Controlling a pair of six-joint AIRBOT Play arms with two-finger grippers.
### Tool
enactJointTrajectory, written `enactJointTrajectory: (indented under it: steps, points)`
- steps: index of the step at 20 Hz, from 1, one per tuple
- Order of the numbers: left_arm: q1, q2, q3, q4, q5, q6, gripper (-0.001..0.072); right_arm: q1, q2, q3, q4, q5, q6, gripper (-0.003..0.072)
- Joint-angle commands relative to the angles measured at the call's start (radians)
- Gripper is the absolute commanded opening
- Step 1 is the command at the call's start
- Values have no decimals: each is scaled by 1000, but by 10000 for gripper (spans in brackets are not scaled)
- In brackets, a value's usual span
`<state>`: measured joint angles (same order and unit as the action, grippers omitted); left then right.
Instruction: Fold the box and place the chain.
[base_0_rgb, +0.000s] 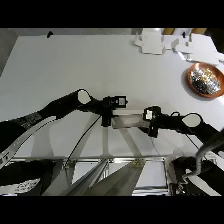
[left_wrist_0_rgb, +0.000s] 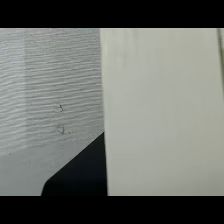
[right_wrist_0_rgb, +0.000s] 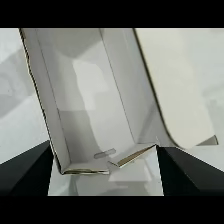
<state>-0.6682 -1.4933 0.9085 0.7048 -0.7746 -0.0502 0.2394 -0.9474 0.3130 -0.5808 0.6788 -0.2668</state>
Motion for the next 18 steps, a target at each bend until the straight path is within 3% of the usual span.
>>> enactJointTrajectory:
  steps: [1,8,16,18]
  points:
    - [0,0,1,0,0,0,10,-39,-69,5,41,58,-96,672]
    - [0,0,1,0,0,0,10,-44,-143,6,142,88,-240,652]
    - [0,0,1,0,0,0,10,-44,-154,6,154,56,-245,621]
    - [0,0,1,0,0,0,10,-44,-168,6,163,55,-290,517]
